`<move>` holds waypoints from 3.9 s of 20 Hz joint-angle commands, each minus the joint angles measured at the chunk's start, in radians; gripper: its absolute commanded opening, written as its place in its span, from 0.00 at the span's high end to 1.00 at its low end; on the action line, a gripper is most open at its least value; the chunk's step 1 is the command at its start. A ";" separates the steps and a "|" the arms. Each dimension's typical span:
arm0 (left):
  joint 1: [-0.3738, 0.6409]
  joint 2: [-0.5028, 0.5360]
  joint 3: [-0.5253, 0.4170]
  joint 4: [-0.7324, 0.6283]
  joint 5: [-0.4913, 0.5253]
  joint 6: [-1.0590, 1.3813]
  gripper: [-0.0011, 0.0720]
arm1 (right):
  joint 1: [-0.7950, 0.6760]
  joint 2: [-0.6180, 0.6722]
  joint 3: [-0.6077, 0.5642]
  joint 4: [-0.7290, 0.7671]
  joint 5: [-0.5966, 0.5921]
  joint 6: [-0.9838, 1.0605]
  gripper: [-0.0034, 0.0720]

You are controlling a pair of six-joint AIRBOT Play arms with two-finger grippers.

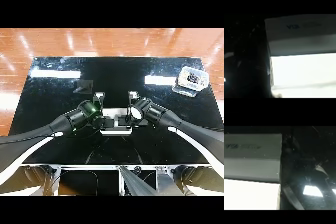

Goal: Fold the box and place the chain.

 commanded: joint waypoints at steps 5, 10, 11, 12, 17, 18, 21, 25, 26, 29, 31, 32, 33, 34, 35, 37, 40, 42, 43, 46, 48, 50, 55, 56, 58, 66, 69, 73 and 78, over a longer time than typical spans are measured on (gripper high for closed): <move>0.000 0.000 0.001 0.005 0.002 0.003 0.96 | 0.011 0.004 0.000 -0.003 0.026 -0.017 0.54; 0.000 0.000 0.001 0.005 0.002 0.003 0.96 | 0.018 0.088 0.000 -0.043 0.090 -0.108 0.36; 0.000 0.000 0.001 0.006 0.002 0.003 0.96 | 0.035 0.126 -0.002 -0.085 0.124 -0.129 0.35; 0.000 0.000 0.001 0.006 0.002 0.003 0.96 | 0.057 0.173 -0.011 -0.130 0.156 -0.135 0.35; 0.000 0.000 0.001 0.008 0.002 0.003 0.96 | 0.113 0.528 -0.137 -0.267 0.350 -0.087 0.36; 0.000 0.000 0.001 0.008 0.003 0.003 0.96 | 0.102 0.593 -0.146 -0.335 0.399 -0.066 0.36; 0.000 0.000 0.001 0.009 0.002 0.003 0.96 | -0.025 0.736 -0.146 -0.572 0.432 -0.046 0.36; 0.000 0.000 0.001 0.011 0.001 0.003 0.96 | -0.445 0.721 -0.142 -0.553 0.129 -0.178 0.12; 0.000 0.000 0.001 0.013 0.001 0.003 0.96 | -0.565 0.685 -0.134 -0.493 0.016 -0.232 0.12; 0.000 0.000 0.001 0.013 0.002 0.004 0.96 | -0.881 0.475 -0.037 -0.238 -0.182 -0.385 0.12; 0.000 0.000 0.001 0.018 -0.001 0.005 0.96 | -1.030 0.267 0.097 -0.014 -0.194 -0.518 0.13; 0.000 0.000 0.001 0.024 -0.001 0.004 0.96 | -1.075 0.162 0.174 0.078 -0.175 -0.567 0.13; 0.000 0.000 0.001 0.027 0.002 0.004 0.96 | -1.104 0.051 0.263 0.138 -0.144 -0.586 0.13; 0.000 0.000 0.001 0.028 0.002 0.004 0.96 | -1.118 -0.050 0.352 0.166 -0.112 -0.587 0.13; 0.000 0.000 0.001 0.028 0.002 0.003 0.96 | -1.121 -0.133 0.429 0.182 -0.093 -0.587 0.13; 0.000 0.000 0.000 0.029 0.002 0.003 0.96 | -1.122 -0.267 0.557 0.256 -0.084 -0.586 0.13; 0.000 0.000 0.000 0.029 0.002 0.003 0.96 | -1.122 -0.396 0.682 0.403 -0.113 -0.584 0.13; 0.000 0.000 0.000 0.028 0.001 0.003 0.96 | -1.122 -0.451 0.729 0.470 -0.126 -0.584 0.13; 0.000 0.000 0.000 0.028 0.001 0.003 0.96 | -1.122 -0.468 0.737 0.481 -0.139 -0.575 0.13; 0.000 0.000 0.000 0.028 0.001 0.003 0.96 | -1.122 -0.496 0.746 0.486 -0.158 -0.555 0.13; 0.000 0.000 0.000 0.028 -0.002 0.003 0.96 | -1.117 -0.501 0.746 0.494 -0.142 -0.555 0.13; 0.000 0.000 0.000 0.028 -0.002 0.003 0.96 | -1.115 -0.502 0.746 0.495 -0.130 -0.555 0.31; 0.000 0.000 0.000 0.028 -0.002 0.003 0.96 | -1.115 -0.502 0.746 0.495 -0.097 -0.554 0.37; 0.000 0.000 0.000 0.028 -0.002 0.003 0.96 | -1.115 -0.502 0.746 0.494 -0.089 -0.554 0.37; 0.000 0.000 0.000 0.028 -0.002 0.003 0.96 | -1.115 -0.502 0.746 0.488 -0.080 -0.554 0.37; 0.000 0.000 0.000 0.028 -0.004 0.003 0.96 | -1.110 -0.520 0.745 0.468 -0.072 -0.554 0.37; 0.000 0.000 0.000 0.028 -0.004 0.003 0.96 | -1.099 -0.526 0.745 0.471 -0.069 -0.571 0.76; 0.000 0.000 0.000 0.028 -0.003 0.003 0.96 | -1.101 -0.517 0.771 0.471 -0.039 -0.589 0.93; 0.000 0.000 0.000 0.027 -0.030 0.003 0.96 | -1.126 -0.386 0.772 0.395 0.024 -0.626 0.93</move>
